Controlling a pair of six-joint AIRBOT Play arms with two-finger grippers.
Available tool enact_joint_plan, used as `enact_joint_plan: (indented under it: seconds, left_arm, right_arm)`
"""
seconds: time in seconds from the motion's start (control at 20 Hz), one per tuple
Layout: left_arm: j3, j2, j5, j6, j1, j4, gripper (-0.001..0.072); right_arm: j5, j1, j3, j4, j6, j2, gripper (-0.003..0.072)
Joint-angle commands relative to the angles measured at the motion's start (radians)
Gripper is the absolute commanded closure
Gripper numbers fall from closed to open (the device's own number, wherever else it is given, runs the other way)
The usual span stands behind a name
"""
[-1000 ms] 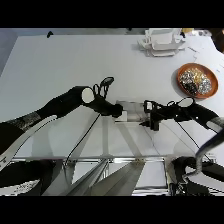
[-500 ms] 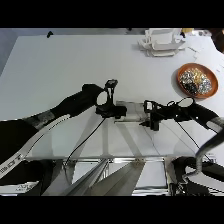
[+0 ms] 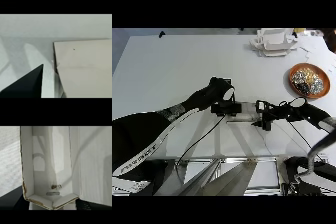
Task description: Fold the box and place the chain.
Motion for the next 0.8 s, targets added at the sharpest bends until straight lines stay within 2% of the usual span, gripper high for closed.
enact_joint_plan:
  seconds: [0.0, 0.3, 0.55, 0.6, 0.65, 0.7, 0.75]
  left_arm:
    - [0.018, -0.034, -0.024, -0.034, -0.011, 0.027, 0.0501]
    - [0.018, -0.046, 0.007, -0.027, -0.023, 0.031, 0.0501]
    - [0.017, -0.072, -0.008, -0.026, -0.035, 0.03, 0.0509]
    - [0.017, -0.071, -0.008, -0.026, -0.035, 0.03, 0.0534]
    - [0.017, -0.071, -0.011, -0.026, -0.035, 0.029, 0.0643]
    - [0.017, -0.071, -0.016, -0.026, -0.035, 0.03, 0.0701]
    - [0.017, -0.071, -0.019, -0.026, -0.035, 0.03, 0.0702]
  right_arm:
    - [0.001, 0.0, 0.001, 0.0, 0.0, 0.0, 0.0305]
    - [0.0, 0.0, 0.001, 0.0, 0.0, 0.0, 0.0305]
    - [0.0, 0.0, 0.001, 0.0, 0.0, 0.0, 0.0305]
    - [0.001, 0.0, 0.001, 0.0, 0.0, 0.0, 0.0305]
    - [0.001, 0.0, 0.001, 0.0, 0.0, 0.0, 0.0305]
    - [0.001, 0.0, 0.001, 0.0, 0.0, 0.0, 0.0305]
    - [0.001, 0.0, 0.001, 0.0, 0.0, 0.0, 0.0305]
